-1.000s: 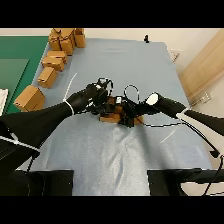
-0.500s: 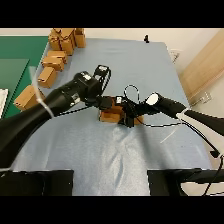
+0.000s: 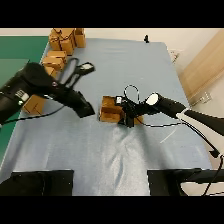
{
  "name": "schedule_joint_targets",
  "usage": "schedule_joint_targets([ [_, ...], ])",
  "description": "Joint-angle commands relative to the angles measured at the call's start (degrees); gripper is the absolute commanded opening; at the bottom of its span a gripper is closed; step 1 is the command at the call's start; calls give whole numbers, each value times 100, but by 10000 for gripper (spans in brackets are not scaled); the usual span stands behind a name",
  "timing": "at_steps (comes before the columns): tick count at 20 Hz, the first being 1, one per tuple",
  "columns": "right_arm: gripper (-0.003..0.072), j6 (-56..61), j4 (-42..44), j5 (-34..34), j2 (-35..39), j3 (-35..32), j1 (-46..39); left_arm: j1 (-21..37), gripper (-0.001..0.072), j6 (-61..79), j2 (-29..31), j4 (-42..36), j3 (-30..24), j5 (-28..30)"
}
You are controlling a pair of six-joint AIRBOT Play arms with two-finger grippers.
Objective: Fold the box.
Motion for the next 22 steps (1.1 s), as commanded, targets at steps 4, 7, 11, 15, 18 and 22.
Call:
schedule_joint_targets([
  [4,408,2,0,2,0,-2,4,2197,525,5001,-1438,-1628,-450,-994],
  [7,408,2,0,4,0,-2,4,2039,687,6524,-1746,-1814,-393,-295],
  [11,408,4,0,11,0,-2,7,1220,688,6900,-1971,-1738,-332,686],
  [15,408,2,-2,26,0,-2,7,573,688,6876,-2680,-1484,127,621],
  [18,408,2,-2,35,0,-2,7,463,688,6854,-3071,-1558,466,452],
  [22,408,2,-2,42,0,-2,9,315,688,6697,-3265,-1558,645,435],
])
